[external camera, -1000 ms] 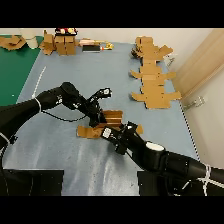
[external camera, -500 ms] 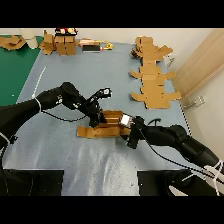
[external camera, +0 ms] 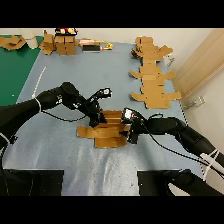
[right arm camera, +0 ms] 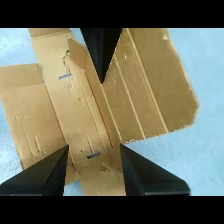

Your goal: Fold the box.

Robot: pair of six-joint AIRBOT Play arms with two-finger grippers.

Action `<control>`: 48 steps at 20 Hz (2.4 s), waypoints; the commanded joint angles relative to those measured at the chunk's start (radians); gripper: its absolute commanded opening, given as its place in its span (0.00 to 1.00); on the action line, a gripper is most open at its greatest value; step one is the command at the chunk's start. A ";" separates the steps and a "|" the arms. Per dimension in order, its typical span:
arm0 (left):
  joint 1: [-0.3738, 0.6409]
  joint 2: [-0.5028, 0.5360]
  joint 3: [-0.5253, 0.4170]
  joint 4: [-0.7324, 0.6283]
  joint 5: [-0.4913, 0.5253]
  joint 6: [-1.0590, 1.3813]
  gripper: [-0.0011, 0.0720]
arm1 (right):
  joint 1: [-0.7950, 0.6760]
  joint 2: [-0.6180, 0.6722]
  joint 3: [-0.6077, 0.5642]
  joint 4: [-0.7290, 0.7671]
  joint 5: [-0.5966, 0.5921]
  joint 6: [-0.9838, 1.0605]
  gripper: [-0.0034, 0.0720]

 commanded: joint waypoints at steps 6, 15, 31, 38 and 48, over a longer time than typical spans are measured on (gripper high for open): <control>-0.001 0.000 0.000 0.000 0.000 0.000 0.03 | 0.018 0.101 0.030 -0.157 -0.221 0.244 0.73; -0.001 0.000 0.000 0.000 0.000 0.000 0.03 | 0.458 0.371 -0.287 -0.490 0.165 0.631 0.73; -0.001 -0.001 0.000 0.000 0.000 0.000 0.03 | 0.477 0.166 -0.285 -0.785 0.367 0.731 0.73; -0.001 -0.001 0.000 0.000 0.000 0.000 0.03 | 0.476 0.169 -0.257 -0.786 0.410 0.814 0.73; -0.001 0.000 0.000 0.000 0.000 0.000 0.03 | 0.320 0.232 -0.211 -0.763 0.411 0.958 0.73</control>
